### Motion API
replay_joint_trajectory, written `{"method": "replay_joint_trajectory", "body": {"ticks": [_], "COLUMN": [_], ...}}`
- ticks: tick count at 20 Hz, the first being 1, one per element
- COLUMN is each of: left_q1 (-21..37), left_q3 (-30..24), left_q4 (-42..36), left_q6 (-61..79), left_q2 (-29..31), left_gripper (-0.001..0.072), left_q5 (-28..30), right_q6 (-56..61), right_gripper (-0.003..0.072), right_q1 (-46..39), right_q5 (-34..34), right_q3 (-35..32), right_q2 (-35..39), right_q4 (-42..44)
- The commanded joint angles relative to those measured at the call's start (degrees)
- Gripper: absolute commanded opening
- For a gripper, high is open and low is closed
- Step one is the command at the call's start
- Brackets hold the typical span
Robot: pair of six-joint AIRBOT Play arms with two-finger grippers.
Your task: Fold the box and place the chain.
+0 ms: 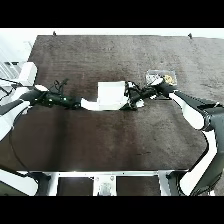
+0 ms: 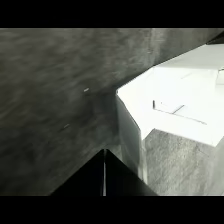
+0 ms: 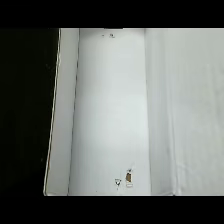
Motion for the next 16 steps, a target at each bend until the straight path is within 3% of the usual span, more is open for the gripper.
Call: {"method": "replay_joint_trajectory", "body": {"ticks": [1,5,6,7,13,14,16], "left_q1": [-3.19,-3.65,-3.63,-3.65,-3.65,-3.65,-3.65], "left_q3": [0.59,0.98,1.31,1.7,1.97,1.97,1.95], "left_q4": [-0.94,-10.34,-11.04,-11.32,-14.86,-15.72,-16.2], "left_q6": [0.04,6.36,6.67,6.67,8.48,9.09,9.05], "left_q2": [-0.59,-0.52,-0.52,-0.52,-0.46,-0.46,-0.46], "left_gripper": [0.0017,0.0036,0.022,0.0335,0.0339,0.038,0.0386], "left_q5": [2.82,0.87,0.35,-0.5,-2.89,-3.23,-3.61], "right_q6": [0.0,0.0,0.0,0.0,0.02,0.0,0.0], "right_gripper": [0.0514,0.0514,0.0514,0.0514,0.0514,0.0515,0.0514], "right_q1": [0.02,0.02,0.02,0.02,0.02,0.02,0.02], "right_q5": [0.02,0.02,0.02,0.02,0.02,0.02,0.02], "right_q3": [-0.02,-0.02,-0.02,-0.02,-0.02,-0.02,-0.02], "right_q2": [0.0,0.0,0.0,0.0,0.0,0.0,0.0], "right_q4": [0.0,0.0,0.0,0.0,0.0,0.0,0.0]}}
